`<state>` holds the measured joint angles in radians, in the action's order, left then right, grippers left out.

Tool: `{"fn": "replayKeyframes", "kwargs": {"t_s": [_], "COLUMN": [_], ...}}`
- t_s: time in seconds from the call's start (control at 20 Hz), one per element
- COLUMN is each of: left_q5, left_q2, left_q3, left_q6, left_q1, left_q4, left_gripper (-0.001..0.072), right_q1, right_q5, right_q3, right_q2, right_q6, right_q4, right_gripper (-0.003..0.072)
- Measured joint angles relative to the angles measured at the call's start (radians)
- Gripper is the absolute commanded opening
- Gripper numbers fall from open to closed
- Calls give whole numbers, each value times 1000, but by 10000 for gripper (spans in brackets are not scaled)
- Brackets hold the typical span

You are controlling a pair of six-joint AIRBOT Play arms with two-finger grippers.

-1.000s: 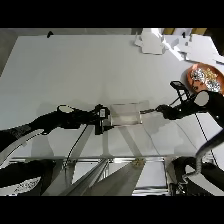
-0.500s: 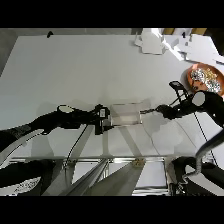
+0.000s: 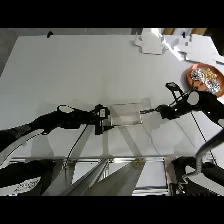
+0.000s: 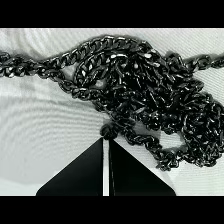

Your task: Fold the box and place the chain.

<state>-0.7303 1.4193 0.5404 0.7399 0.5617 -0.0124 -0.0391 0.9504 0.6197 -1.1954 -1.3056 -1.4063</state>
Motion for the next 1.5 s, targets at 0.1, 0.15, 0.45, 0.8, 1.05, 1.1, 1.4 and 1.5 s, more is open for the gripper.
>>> {"fn": "replayKeyframes", "kwargs": {"t_s": [0.1, 0.15, 0.45, 0.8, 1.05, 1.1, 1.4, 1.5], "left_q5": [0, 0, 0, 0, 0, 0, 0, 0], "left_q2": [0, 0, 0, 0, 0, 0, 0, 0], "left_q3": [0, 0, 0, 0, 0, 0, 0, 0], "left_q6": [0, 0, 0, 0, 0, 0, 0, 0], "left_q1": [0, 0, 0, 0, 0, 0, 0, 0], "left_q4": [0, 0, 0, 0, 0, 0, 0, 0], "left_gripper": [29, 29, 29, 29, 29, 29, 29, 29], "right_q1": [-1, -2, -2, -38, -146, -169, -307, -358], "right_q5": [-3, -7, 51, 230, 372, 385, 396, 370], "right_q3": [0, 0, 3, 136, 409, 460, 624, 638], "right_q2": [3, 10, 151, 381, 434, 437, 440, 428], "right_q6": [-3, -3, -6, 19, 23, 21, 1, 2], "right_q4": [-2, -2, 15, 149, 225, 241, 389, 435], "right_gripper": [17, 17, 17, 17, 16, 16, 16, 17]}}
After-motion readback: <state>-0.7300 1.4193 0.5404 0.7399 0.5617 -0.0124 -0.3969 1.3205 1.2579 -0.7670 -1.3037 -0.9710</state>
